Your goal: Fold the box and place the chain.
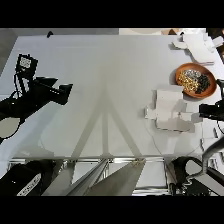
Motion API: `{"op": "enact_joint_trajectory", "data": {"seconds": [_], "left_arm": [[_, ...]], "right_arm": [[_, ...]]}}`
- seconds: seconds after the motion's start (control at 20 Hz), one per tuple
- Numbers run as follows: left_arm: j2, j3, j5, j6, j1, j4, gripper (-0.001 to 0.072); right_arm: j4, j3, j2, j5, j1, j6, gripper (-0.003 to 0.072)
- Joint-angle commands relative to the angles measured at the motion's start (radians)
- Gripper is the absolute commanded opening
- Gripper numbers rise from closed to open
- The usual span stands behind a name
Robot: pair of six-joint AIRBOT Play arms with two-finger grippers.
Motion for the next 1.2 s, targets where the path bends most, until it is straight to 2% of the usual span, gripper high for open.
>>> {"op": "enact_joint_trajectory", "data": {"seconds": [0.0,0.15,0.25,0.3,0.4,0.45,0.5,0.65,0.85,1.15], "left_arm": [[0.0,0.001,0.0,0.0,-0.001,0.0,0.0643],[-0.001,0.001,0.0,0.0,-0.001,0.0,0.0643],[0.0,0.001,0.0,0.0,-0.001,0.0,0.0643],[-0.001,0.001,0.0,0.0,-0.001,0.0,0.0643],[-0.001,0.001,0.0,0.0,-0.001,0.0,0.0643],[-0.001,0.001,0.0,0.0,-0.001,0.0,0.0643],[-0.001,0.001,0.0,0.0,-0.001,0.0,0.0643],[0.0,0.001,0.0,0.0,-0.001,0.0,0.0643],[-0.001,0.001,0.0,0.0,-0.001,0.0,0.0643],[0.0,0.001,0.0,0.0,-0.001,0.0,0.0643]], "right_arm": [[0.08,0.018,-0.102,-0.016,-0.027,-0.075,0.0421],[0.09,0.018,-0.154,-0.068,-0.027,-0.074,0.0418],[0.086,0.018,-0.186,-0.068,-0.027,-0.074,0.0369],[0.086,0.018,-0.194,-0.068,-0.027,-0.074,0.0283],[0.087,0.018,-0.196,-0.068,-0.027,-0.075,0.0161],[0.09,0.018,-0.196,-0.068,-0.027,-0.085,0.0064],[0.094,0.018,-0.196,-0.066,-0.027,-0.094,0.0008],[0.175,0.018,-0.195,-0.014,-0.026,-0.229,0.0008],[0.385,0.018,-0.171,0.09,-0.026,-0.438,0.0011],[0.6,0.018,-0.041,0.127,-0.026,-0.555,0.0009]]}}
